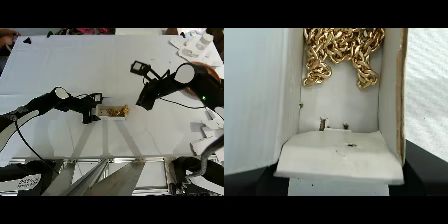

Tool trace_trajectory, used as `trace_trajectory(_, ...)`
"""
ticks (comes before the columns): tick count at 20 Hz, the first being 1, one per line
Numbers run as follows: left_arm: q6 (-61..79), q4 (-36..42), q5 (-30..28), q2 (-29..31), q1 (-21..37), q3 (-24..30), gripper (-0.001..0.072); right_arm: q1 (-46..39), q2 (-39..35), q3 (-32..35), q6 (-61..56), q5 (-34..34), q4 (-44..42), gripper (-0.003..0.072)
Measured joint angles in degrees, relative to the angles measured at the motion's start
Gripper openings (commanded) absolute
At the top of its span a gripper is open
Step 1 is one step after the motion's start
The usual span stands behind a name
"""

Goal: Fold the box and place the chain.

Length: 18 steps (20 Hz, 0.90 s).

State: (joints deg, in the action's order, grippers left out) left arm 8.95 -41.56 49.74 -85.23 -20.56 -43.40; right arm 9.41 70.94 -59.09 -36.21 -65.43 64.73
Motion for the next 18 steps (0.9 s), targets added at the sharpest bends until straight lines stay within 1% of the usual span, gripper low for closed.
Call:
trace_trajectory(4,0.00,0.00,0.00,0.00,0.00,0.00,0.0443,-1.66,4.68,2.05,17.00,0.44,-2.62,0.0479)
trace_trajectory(9,-0.02,0.00,0.00,0.00,0.00,0.00,0.0443,-2.16,10.34,2.86,30.38,4.48,-9.22,0.0479)
trace_trajectory(12,-0.02,0.00,0.00,0.00,0.00,0.00,0.0443,-2.23,12.92,3.02,36.59,5.75,-12.37,0.0478)
trace_trajectory(16,-0.02,0.00,0.00,0.00,0.00,0.00,0.0443,-1.90,15.67,3.08,41.70,6.40,-16.79,0.0478)
trace_trajectory(17,0.00,0.00,0.00,0.00,0.00,0.00,0.0443,-1.55,16.26,3.10,42.34,6.40,-17.51,0.0473)
trace_trajectory(18,0.00,0.00,0.00,0.00,0.02,-0.02,0.0443,-1.22,16.72,3.10,42.88,6.40,-18.05,0.0445)
